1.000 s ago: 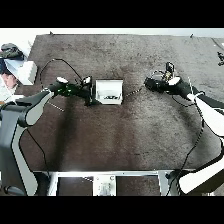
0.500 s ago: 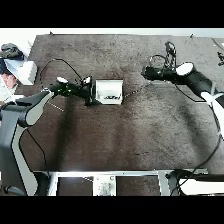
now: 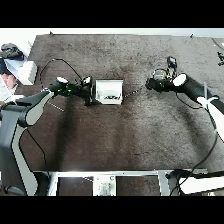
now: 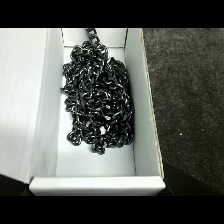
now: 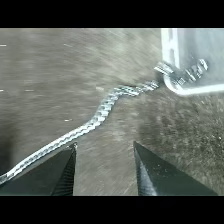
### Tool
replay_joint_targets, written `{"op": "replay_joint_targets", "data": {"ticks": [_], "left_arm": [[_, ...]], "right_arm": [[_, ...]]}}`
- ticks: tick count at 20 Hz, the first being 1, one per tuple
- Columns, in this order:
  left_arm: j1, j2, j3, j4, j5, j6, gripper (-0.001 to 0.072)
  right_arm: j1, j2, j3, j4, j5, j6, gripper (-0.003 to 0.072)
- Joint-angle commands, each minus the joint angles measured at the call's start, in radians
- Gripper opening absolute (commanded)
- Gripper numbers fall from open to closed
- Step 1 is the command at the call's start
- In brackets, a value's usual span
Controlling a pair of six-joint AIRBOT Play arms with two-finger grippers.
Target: Fold the box and place the chain.
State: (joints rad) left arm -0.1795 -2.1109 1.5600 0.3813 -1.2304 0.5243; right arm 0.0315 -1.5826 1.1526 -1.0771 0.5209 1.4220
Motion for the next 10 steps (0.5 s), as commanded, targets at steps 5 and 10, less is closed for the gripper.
{"op": "replay_joint_targets", "data": {"ticks": [5,10], "left_arm": [[0.0,0.0,0.0,0.0,0.0,0.0,0.0471],[0.0,0.0,0.0,0.0,0.0,0.0,0.047]], "right_arm": [[-0.013,-0.223,0.156,0.091,-0.053,0.035,0.0285],[-0.012,-0.245,0.193,0.086,-0.038,0.071,0.0282]]}}
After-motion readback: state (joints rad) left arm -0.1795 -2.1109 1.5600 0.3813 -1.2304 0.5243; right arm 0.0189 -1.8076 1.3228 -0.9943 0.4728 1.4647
